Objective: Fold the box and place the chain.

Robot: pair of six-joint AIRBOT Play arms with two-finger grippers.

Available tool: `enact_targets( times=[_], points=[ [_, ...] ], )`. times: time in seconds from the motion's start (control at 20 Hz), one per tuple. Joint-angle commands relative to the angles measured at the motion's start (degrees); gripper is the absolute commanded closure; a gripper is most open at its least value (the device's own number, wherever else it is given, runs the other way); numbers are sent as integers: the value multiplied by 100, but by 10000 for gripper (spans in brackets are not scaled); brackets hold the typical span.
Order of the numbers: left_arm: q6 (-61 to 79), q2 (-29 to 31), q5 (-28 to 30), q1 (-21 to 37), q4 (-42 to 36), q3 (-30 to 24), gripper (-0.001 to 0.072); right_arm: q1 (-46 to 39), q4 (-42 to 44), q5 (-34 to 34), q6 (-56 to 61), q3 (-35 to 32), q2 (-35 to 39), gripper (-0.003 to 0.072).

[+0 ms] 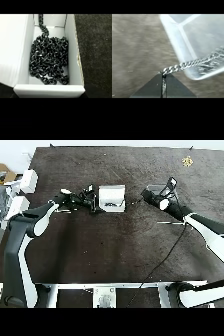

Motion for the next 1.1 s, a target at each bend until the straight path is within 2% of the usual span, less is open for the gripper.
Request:
enact_targets(
  times=[0.0, 0.15, 0.3, 0.5, 0.75, 1.05],
  points=[
    [0, 0, 0, 4, 0, 2, 483, 223, -293, 94, -57, 4, 649, 684],
    [0, 0, 0, 4, 0, 2, 482, 459, -881, 181, -55, 4, 1543, 684],
    [2, 0, 0, 4, 0, 2, 483, 638, -1067, 168, -55, 7, 2267, 684],
    [0, 0, 0, 4, -4, 2, 483, 1064, -1156, -212, -57, 7, 2730, 684],
    [2, 0, 2, 4, -9, 2, 483, 1738, -1145, -730, -48, 11, 2524, 684],
    [0, 0, 2, 4, -9, 2, 482, 2243, -1102, -901, 105, 11, 1456, 684]
  ],
)
